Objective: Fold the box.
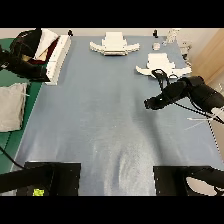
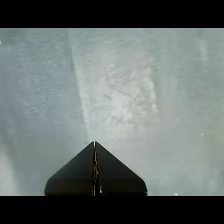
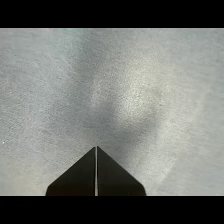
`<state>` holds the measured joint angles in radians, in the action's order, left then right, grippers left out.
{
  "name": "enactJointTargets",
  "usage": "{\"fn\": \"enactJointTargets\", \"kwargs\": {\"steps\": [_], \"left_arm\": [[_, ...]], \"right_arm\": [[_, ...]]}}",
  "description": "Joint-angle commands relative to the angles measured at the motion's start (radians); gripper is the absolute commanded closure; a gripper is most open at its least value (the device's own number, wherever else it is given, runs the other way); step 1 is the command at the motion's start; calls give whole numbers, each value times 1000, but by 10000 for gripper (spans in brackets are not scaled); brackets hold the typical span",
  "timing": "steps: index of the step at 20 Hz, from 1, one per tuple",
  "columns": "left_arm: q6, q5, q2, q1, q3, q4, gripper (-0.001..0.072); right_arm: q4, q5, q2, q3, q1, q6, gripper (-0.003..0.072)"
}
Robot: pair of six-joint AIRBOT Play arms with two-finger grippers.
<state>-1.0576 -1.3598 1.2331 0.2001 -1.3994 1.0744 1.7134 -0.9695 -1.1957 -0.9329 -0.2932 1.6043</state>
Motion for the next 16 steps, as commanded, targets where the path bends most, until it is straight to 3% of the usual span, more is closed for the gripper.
{"fn": "enactJointTargets", "kwargs": {"steps": [1, 5, 8, 12, 16], "left_arm": [[-156, 44, -144, -153, 122, 2, 701], [-281, 182, -273, -366, 403, 3, 701], [-372, 323, -299, -506, 562, 3, 701], [-395, 449, -293, -611, 621, 3, 696], [-394, 462, -293, -621, 620, 1, 696]], "right_arm": [[0, 0, -1, -1, 1, 0, 670], [0, 0, -1, -1, 1, 0, 670], [0, 0, -1, -1, 1, 0, 670], [0, 0, -1, -1, 1, 0, 670], [0, 0, -1, -1, 1, 0, 670]]}}
